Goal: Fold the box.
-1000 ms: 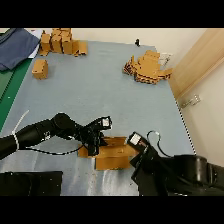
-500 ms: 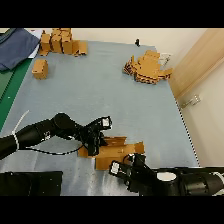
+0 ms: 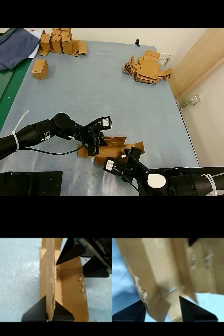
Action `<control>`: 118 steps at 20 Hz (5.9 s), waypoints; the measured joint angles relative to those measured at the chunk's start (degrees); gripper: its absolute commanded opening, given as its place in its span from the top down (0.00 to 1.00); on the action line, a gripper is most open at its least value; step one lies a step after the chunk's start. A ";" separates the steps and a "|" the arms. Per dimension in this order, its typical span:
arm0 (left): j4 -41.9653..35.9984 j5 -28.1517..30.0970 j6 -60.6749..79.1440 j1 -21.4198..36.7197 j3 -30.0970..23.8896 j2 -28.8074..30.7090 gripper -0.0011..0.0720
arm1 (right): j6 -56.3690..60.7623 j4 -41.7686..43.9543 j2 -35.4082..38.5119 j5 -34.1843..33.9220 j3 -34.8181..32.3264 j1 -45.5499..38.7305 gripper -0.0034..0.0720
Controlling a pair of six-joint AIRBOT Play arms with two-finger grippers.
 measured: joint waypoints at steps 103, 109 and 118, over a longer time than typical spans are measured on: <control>-0.02 0.02 0.00 -0.02 0.00 0.00 0.97 | -115.19 72.32 -6.16 12.33 2.29 -63.45 0.09; 0.00 0.00 0.00 0.00 0.00 0.00 0.97 | -115.40 71.69 -5.92 12.07 2.29 -63.45 0.10; 0.00 0.00 0.00 -0.02 0.00 -0.02 0.97 | -115.54 71.95 -5.92 12.66 1.46 -63.30 0.21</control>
